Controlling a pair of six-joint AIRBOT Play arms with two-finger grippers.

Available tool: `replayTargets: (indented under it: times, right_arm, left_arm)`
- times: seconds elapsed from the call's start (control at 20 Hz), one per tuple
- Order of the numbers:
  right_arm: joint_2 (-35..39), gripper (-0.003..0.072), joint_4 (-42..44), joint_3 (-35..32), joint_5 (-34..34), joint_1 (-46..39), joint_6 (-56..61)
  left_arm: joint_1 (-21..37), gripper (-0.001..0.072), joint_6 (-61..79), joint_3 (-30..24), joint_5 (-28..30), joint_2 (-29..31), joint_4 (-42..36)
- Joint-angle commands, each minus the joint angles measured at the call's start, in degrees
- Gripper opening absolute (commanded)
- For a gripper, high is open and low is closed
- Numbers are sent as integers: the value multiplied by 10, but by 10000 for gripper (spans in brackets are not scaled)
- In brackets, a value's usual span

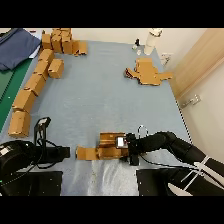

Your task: Fold the box.

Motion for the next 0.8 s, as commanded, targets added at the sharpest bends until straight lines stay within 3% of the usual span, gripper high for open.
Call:
replayTargets:
  times: [0.0,0.4,0.75]
  right_arm:
    - [0,577,0,0,0,0,0]
    - [0,577,0,0,0,0,0]
    - [0,576,0,0,0,0,0]
  left_arm:
    - [-9,11,-14,-31,89,-33,-89]
    - [-78,11,-16,-30,246,-166,-125]
    - [-104,11,-16,-29,305,-170,-151]
